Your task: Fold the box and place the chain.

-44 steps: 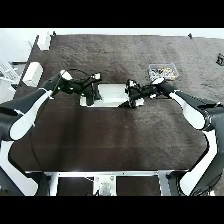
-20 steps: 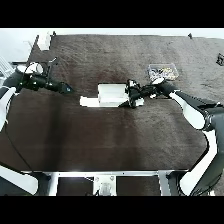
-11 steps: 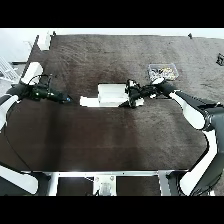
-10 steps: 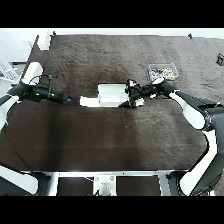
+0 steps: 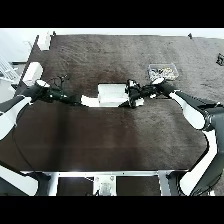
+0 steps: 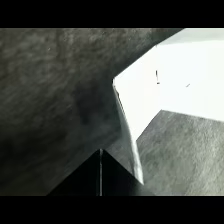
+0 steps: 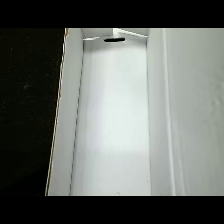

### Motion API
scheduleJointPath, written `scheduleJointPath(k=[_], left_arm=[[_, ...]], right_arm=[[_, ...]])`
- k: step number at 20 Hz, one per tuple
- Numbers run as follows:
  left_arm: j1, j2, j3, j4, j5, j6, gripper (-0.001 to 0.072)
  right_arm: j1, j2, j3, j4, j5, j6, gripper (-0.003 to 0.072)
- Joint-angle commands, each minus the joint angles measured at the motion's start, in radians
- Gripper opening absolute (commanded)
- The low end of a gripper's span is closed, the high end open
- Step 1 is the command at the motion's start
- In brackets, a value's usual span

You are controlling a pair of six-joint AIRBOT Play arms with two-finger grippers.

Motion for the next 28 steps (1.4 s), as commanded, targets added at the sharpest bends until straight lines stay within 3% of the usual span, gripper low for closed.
scheduleJointPath(k=[1, 6, 7, 8, 18, 28], left_arm=[[-0.04, -0.001, 0.0, -0.007, 0.05, -0.029, 0.0021], [-0.04, -0.001, 0.001, -0.12, 0.058, -0.006, 0.0026], [-0.04, -0.001, 0.001, -0.144, 0.056, 0.008, 0.0197], [-0.04, -0.001, 0.001, -0.169, 0.046, 0.021, 0.0253], [-0.04, -0.001, 0.042, -0.245, -0.049, -0.017, 0.0255], [-0.075, -0.001, 0.044, -0.254, -0.045, -0.059, 0.0257]], right_arm=[[0.0, -0.001, 0.0, 0.0, 0.0, 0.0, 0.0553], [0.0, -0.001, 0.0, 0.0, 0.0, 0.0, 0.0553], [0.0, -0.001, 0.0, 0.0, 0.0, 0.0, 0.0553], [0.0, -0.001, 0.0, 0.0, 0.0, 0.0, 0.0553], [0.0, -0.001, 0.0, 0.0, 0.0, 0.0, 0.0553], [0.0, -0.001, 0.0, 0.0, 0.0, 0.0, 0.0553]])
